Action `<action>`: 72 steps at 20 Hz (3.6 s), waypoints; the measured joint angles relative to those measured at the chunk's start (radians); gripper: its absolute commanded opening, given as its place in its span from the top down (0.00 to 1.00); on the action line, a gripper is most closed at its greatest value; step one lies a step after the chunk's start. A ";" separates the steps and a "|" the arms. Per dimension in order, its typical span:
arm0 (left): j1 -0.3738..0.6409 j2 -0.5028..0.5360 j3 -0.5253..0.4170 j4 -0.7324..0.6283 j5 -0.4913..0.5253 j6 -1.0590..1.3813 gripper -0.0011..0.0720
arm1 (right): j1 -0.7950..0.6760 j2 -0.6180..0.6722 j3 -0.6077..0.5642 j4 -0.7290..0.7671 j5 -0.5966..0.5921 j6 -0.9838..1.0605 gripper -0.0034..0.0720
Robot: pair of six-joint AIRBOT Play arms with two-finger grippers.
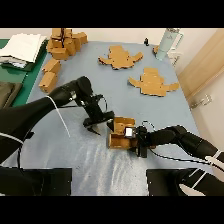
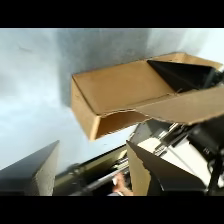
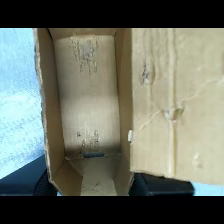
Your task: Fold the box.
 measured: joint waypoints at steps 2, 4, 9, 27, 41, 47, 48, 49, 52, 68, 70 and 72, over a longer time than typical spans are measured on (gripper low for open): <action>0.064 0.000 0.000 -0.012 -0.025 0.133 0.96 | 0.000 0.000 0.000 0.000 0.000 0.000 0.29; 0.116 0.000 0.000 -0.018 -0.025 0.287 0.97 | 0.000 0.000 0.000 0.000 0.000 0.000 0.29; 0.175 0.013 -0.024 -0.037 0.019 0.724 0.97 | 0.000 0.000 0.000 0.000 0.000 0.000 0.29; -0.014 0.275 -0.610 -0.375 0.638 2.005 0.04 | 0.000 0.000 0.000 0.000 0.000 0.000 0.29; -0.134 0.224 -0.607 -0.418 0.742 2.103 0.04 | 0.000 0.000 0.000 0.000 0.000 0.000 0.29; -0.173 0.211 -0.597 -0.420 0.782 2.076 0.04 | 0.000 0.000 0.000 0.000 0.000 0.000 0.29; -0.179 0.208 -0.595 -0.417 0.787 2.067 0.04 | 0.000 0.000 0.000 0.000 0.000 0.000 0.29; -0.186 0.204 -0.592 -0.417 0.805 2.052 0.05 | 0.000 0.000 0.000 0.000 0.000 0.000 0.29; -0.196 0.201 -0.589 -0.415 0.821 2.023 0.05 | 0.000 0.000 0.000 0.000 0.000 0.000 0.29; -0.207 0.200 -0.586 -0.358 0.818 1.995 0.40 | 0.000 0.000 0.000 0.000 0.000 0.000 0.29; -0.207 0.200 -0.586 -0.352 0.810 2.000 0.07 | 0.000 0.000 0.000 0.000 0.000 -0.002 0.29; -0.208 0.200 -0.586 -0.347 0.802 2.004 0.07 | 0.000 0.000 0.000 0.000 0.000 -0.004 0.29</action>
